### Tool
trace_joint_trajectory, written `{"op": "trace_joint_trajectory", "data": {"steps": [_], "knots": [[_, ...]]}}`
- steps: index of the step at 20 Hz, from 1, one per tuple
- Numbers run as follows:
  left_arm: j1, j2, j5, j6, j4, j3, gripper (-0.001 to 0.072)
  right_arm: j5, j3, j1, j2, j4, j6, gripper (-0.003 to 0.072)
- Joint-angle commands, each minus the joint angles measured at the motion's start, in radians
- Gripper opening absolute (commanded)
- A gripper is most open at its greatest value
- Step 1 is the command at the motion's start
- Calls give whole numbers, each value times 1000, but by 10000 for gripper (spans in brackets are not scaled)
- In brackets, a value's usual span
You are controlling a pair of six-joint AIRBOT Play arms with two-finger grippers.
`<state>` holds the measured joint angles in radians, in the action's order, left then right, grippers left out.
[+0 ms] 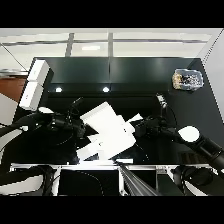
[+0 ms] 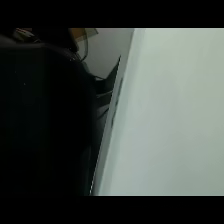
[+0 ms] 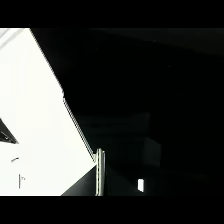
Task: Fold the box and place the chain.
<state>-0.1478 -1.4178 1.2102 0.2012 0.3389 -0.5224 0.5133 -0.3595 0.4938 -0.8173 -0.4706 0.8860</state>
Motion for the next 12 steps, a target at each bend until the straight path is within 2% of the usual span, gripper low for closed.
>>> {"op": "trace_joint_trajectory", "data": {"steps": [1,2,3,8,11,12], "knots": [[-1,0,-2,-19,3,-6,32,5,0,-2,1,5,7,199],[-1,0,5,-19,14,-15,31,8,-8,-8,2,10,32,523],[-1,0,13,-18,36,-30,31,35,-26,-21,3,-15,37,699],[-16,30,53,16,161,-147,27,333,-244,-212,5,-482,37,700],[-124,100,72,5,266,-207,26,367,-306,-282,5,-805,34,699],[-183,134,37,-18,319,-212,26,366,-306,-289,4,-916,34,699]]}}
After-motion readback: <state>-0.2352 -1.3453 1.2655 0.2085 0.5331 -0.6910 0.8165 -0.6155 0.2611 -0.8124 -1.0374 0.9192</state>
